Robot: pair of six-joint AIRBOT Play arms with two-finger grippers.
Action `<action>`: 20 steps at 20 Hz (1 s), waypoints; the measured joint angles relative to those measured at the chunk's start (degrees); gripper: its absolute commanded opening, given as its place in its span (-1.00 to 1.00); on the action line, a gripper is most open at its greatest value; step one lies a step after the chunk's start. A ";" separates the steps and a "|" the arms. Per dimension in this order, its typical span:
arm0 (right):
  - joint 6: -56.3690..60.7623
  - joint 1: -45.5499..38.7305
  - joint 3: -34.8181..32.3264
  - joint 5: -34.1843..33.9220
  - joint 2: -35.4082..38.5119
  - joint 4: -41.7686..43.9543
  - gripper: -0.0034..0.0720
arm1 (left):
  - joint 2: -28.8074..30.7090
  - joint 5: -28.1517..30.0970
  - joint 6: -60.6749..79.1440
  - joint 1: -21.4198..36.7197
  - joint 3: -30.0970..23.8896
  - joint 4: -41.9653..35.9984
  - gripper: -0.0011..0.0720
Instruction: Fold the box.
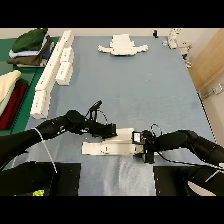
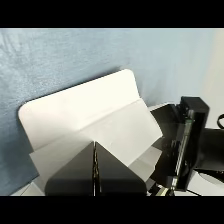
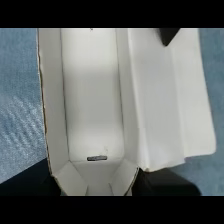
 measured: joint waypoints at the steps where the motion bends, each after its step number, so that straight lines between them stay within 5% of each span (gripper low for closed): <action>1: 0.00 0.00 0.00 0.02 0.00 0.00 0.42 | -0.44 0.13 -0.28 -0.13 0.33 0.02 -0.94; 7: -0.15 0.00 0.00 0.00 0.00 -0.02 0.43 | -0.55 0.35 1.20 -0.42 4.17 0.15 -0.94; 11: -0.17 0.00 0.00 0.00 0.00 -0.02 0.42 | 5.18 0.22 5.40 -0.55 6.16 2.12 -0.95; 20: -0.17 0.00 0.00 0.02 0.00 -0.02 0.42 | 28.20 -13.42 8.61 -0.55 6.29 31.91 -0.94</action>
